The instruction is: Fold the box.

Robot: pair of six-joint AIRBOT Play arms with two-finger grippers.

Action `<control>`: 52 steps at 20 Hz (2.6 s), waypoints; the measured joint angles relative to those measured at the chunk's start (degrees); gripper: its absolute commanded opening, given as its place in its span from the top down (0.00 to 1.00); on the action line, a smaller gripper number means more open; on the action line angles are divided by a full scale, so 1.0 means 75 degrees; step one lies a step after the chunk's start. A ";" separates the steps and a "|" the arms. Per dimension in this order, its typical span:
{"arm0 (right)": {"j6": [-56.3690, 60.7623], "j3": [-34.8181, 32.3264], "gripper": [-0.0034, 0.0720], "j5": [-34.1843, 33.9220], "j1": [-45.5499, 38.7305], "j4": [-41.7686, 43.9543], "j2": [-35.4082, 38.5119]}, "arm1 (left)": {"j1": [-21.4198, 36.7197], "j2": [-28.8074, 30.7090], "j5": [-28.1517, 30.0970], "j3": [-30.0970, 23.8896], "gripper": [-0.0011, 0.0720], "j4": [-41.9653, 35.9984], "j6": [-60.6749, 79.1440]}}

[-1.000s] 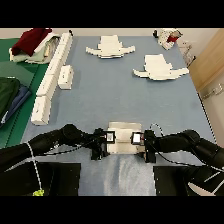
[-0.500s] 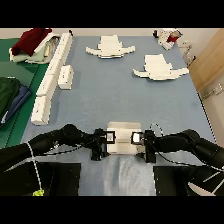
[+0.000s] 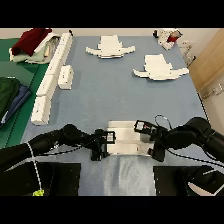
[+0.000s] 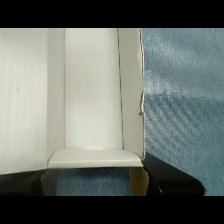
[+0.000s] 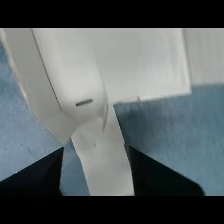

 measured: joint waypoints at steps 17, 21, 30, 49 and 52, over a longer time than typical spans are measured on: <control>0.6802 0.0481 0.74 0.3858 0.0000 0.3689 -0.1603 | 0.0000 0.0000 0.0015 0.0000 0.27 -0.0003 -0.0003; 0.6612 0.0510 0.74 0.4173 -0.0023 0.3724 -0.2608 | 0.0003 0.0000 0.0023 0.0000 0.27 -0.0012 -0.0023; 0.6149 0.0737 0.74 0.4202 0.0079 0.3153 -0.2486 | 0.0000 0.0000 0.0009 0.0000 0.27 0.0003 0.0006; 0.0061 -0.0181 0.17 -0.0029 0.0557 0.0181 0.0595 | 0.0000 0.0000 0.0009 0.0000 0.27 -0.0003 0.0003; -0.0976 -0.0469 0.18 0.0752 0.0571 0.0192 0.0312 | 0.0000 0.0000 0.0009 0.0000 0.27 -0.0003 0.0000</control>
